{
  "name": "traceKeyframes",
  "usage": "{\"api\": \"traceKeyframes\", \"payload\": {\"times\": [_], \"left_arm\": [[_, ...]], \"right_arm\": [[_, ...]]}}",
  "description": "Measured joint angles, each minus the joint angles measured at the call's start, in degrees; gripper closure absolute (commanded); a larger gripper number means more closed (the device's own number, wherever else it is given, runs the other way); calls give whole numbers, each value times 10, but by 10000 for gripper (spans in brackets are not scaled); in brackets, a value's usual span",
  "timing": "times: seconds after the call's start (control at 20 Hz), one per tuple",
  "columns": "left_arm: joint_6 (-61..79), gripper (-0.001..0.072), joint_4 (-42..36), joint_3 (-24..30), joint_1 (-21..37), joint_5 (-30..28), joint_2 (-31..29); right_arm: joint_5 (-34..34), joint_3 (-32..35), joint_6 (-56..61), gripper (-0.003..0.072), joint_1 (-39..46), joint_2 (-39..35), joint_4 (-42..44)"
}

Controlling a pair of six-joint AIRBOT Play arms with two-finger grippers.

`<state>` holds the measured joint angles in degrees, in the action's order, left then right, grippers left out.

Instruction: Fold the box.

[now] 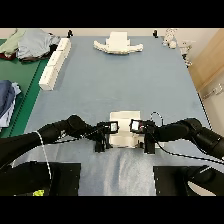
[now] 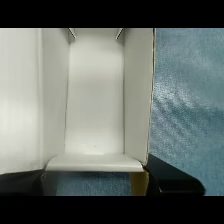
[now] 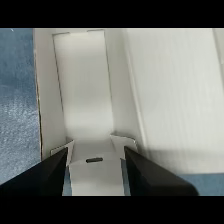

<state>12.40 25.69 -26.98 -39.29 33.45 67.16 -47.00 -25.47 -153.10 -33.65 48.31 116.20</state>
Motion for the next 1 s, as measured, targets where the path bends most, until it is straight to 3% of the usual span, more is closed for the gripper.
{"api": "traceKeyframes", "payload": {"times": [0.45, 0.5, 0.6, 0.65, 0.7, 1.0], "left_arm": [[0, 188, 0, 0, 0, 0, 0], [0, 188, 0, 0, 0, 0, 0], [0, 188, 0, 0, 0, 0, 0], [0, 188, 0, 0, 0, 0, 0], [0, 188, 0, 0, 0, 0, 0], [0, 188, 0, 0, 0, 0, 0]], "right_arm": [[6, 0, -14, 119, 0, 6, 12], [6, 0, -14, 168, 0, 6, 11], [4, 0, -7, 517, 0, 5, 4], [-1, -1, 12, 651, 0, 3, -7], [-4, -2, 47, 682, 0, 0, -24], [-99, -41, 436, 683, 21, -39, -228]]}}
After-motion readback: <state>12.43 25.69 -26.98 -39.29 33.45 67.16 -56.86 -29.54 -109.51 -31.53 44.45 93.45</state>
